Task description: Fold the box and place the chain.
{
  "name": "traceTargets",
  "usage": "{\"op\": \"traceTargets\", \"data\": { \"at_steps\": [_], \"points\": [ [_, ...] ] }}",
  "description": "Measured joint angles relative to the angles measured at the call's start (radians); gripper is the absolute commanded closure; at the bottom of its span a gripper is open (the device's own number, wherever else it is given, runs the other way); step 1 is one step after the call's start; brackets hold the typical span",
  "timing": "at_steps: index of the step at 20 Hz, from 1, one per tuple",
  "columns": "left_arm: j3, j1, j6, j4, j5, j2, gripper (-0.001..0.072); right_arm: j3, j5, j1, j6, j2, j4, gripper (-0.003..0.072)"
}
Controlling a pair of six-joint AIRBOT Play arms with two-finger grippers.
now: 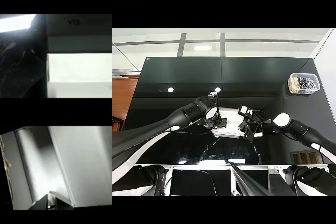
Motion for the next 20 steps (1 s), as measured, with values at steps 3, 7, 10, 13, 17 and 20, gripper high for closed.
{"op": "traceTargets", "data": {
  "at_steps": [3, 7, 10, 13, 17, 20],
  "points": [
    [0.0, 0.0, -0.001, 0.0, 0.0, 0.0, 0.0682, 0.02, 0.031, -0.042, 0.161, 0.036, -0.046, 0.0672],
    [0.0, 0.0, 0.002, 0.0, -0.002, 0.0, 0.0682, 0.074, 0.182, -0.26, 0.635, 0.158, -0.293, 0.0672],
    [0.0, 0.0, 0.002, 0.0, -0.004, 0.0, 0.0682, 0.052, 0.288, -0.52, 0.963, 0.216, -0.452, 0.0672],
    [0.0, 0.0, 0.002, 0.0, -0.004, 0.0, 0.0682, -0.056, 0.372, -0.682, 1.081, 0.224, -0.384, 0.0673],
    [0.0, 0.0, 0.001, -0.001, -0.005, 0.0, 0.0682, -0.184, 0.407, -0.65, 1.007, 0.15, -0.156, 0.0672],
    [0.0, 0.0, 0.0, -0.001, -0.005, 0.0, 0.0682, -0.213, 0.363, -0.542, 0.944, 0.081, -0.017, 0.0671]
  ]
}}
